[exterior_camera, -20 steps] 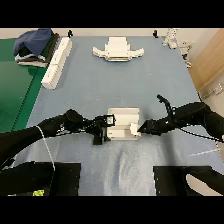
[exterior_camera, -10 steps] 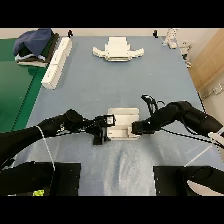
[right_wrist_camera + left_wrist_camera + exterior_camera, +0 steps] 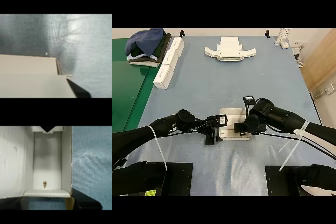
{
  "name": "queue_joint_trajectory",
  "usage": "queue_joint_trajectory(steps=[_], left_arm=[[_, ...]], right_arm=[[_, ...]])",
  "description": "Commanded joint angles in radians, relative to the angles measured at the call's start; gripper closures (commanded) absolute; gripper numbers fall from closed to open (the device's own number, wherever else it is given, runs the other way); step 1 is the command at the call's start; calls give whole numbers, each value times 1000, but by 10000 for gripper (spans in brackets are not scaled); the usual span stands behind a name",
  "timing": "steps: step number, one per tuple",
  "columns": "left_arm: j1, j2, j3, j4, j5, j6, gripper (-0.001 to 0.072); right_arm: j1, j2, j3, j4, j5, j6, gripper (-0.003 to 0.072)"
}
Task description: Fold the box.
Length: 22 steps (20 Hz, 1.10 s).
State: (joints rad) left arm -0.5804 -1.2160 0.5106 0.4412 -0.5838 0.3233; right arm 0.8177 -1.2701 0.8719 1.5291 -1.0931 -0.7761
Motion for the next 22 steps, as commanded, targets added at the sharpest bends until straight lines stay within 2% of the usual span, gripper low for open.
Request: queue_joint_trajectory(steps=[1,2,8,9,10,11,14,19,21,22], left_arm=[[0,0,0,0,-1,0,292],[0,0,0,0,0,0,292],[0,0,0,0,0,0,291],[1,0,0,0,0,0,291],[0,0,0,0,0,0,292],[0,0,0,0,0,0,292],[0,0,0,0,0,0,292],[0,0,0,0,0,0,292],[0,0,0,0,0,0,292],[0,0,0,0,0,0,292]], right_arm=[[26,-33,18,-61,-24,98,539],[26,-33,18,-61,-25,98,673],[26,-32,18,-53,-42,98,683],[26,-30,18,-42,-43,97,615],[26,-24,18,-34,-52,94,301],[26,-13,19,-29,-71,94,216],[23,42,48,-35,-172,82,215],[-45,148,140,-122,-292,30,219],[-153,166,140,-134,-293,-13,452],[-230,160,140,-111,-290,-76,539]])
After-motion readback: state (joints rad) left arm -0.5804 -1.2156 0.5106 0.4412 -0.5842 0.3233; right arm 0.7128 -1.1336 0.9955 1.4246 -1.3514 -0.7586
